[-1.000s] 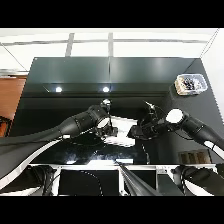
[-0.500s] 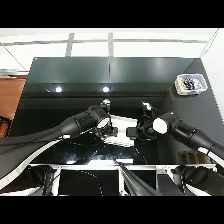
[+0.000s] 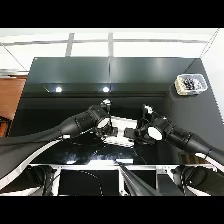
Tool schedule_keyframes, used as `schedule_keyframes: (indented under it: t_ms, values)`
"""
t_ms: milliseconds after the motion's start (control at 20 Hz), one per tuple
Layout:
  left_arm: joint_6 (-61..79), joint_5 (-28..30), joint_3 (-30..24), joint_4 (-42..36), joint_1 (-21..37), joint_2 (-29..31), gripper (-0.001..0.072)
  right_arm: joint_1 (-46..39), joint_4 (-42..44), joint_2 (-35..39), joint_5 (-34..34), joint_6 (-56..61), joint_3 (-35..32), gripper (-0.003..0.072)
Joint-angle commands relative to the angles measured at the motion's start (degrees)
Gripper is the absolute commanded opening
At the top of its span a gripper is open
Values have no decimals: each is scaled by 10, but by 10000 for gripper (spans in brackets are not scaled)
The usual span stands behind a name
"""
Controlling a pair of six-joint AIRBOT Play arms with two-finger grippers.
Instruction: Fold the box and place the chain.
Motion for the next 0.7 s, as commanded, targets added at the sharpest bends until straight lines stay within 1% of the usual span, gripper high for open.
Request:
schedule_keyframes:
  t_ms: [0,200,450,650]
  values:
    - [0,0,1,0,0,0,33,3,-24,-11,12,32,20,301]
    - [0,0,1,0,0,0,33,3,-47,-47,71,24,57,301]
    - [0,0,1,0,2,0,33,15,-47,-57,80,23,58,300]
    - [0,0,1,0,3,0,33,21,-46,-61,73,23,58,300]
